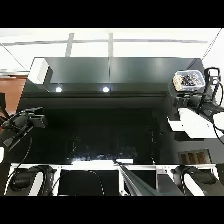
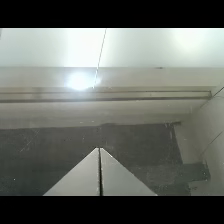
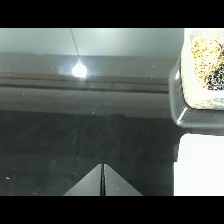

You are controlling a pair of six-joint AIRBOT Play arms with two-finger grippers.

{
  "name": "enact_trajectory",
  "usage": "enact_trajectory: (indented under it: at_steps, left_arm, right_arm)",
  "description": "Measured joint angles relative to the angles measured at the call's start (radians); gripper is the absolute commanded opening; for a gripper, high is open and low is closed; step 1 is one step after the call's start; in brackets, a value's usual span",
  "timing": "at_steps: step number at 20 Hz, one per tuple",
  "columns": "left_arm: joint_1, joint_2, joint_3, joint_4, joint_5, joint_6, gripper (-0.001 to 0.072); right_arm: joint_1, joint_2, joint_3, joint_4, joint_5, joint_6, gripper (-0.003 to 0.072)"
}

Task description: Fold the box and place the chain.

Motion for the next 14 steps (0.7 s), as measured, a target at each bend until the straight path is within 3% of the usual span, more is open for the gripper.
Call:
enact_trajectory:
  at_steps: [5,10,11,12,13,14]
  left_arm:
    - [0.000,0.000,0.000,0.000,0.031,0.000,0.0027]
    - [-0.002,-0.023,-0.013,-0.023,0.179,0.000,0.0036]
    - [-0.002,-0.040,-0.017,-0.050,0.222,0.000,0.0210]
    - [-0.003,-0.066,-0.021,-0.085,0.266,0.000,0.0595]
    - [-0.005,-0.095,-0.022,-0.119,0.294,0.000,0.0711]
    - [-0.013,-0.136,-0.020,-0.148,0.317,-0.005,0.0711]
  right_arm:
    - [0.000,0.000,0.000,0.002,-0.004,0.000,0.0009]
    - [0.000,0.000,0.000,0.014,-0.116,0.002,0.0009]
    - [0.000,0.000,0.000,0.028,-0.137,0.005,0.0010]
    - [0.000,-0.002,0.000,0.044,-0.158,0.006,0.0011]
    - [0.000,-0.007,0.000,0.055,-0.178,0.008,0.0093]
    - [0.000,-0.018,0.000,0.063,-0.200,0.010,0.0483]
